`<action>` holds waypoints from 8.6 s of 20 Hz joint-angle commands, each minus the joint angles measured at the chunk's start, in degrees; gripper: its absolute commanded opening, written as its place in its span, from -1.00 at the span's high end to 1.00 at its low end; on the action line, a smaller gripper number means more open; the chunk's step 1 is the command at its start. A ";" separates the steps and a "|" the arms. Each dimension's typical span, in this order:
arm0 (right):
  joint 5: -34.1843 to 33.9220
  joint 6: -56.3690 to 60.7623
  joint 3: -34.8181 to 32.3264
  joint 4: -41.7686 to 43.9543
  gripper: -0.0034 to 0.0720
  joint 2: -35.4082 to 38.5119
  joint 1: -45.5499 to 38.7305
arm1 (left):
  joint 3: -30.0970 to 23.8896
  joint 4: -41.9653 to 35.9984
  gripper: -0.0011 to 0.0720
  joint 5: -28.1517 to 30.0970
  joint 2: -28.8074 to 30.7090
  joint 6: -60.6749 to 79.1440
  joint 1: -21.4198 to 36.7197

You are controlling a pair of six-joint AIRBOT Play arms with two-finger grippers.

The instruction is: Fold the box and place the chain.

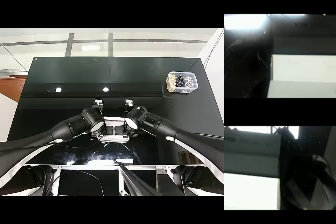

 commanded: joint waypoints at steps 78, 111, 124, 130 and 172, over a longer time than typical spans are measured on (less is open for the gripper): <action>-10.34 -12.85 29.22 18.53 0.77 -19.41 -60.26 | 0.00 0.02 0.88 -0.04 -0.02 -0.02 0.04; 33.22 -56.19 53.27 34.71 0.78 22.56 -53.44 | 0.00 0.02 0.88 -0.04 -0.02 -0.02 0.04; 27.56 -55.93 29.81 35.06 0.78 27.17 -28.96 | 0.00 0.02 0.88 -0.04 -0.02 -0.02 0.04; 19.34 -56.00 20.79 37.07 0.78 27.15 -24.96 | 0.00 0.02 0.88 -0.04 -0.02 -0.02 0.04; -3.34 -57.00 0.76 39.98 0.78 24.17 -16.76 | 0.00 0.02 0.88 -0.04 -0.02 -0.02 0.04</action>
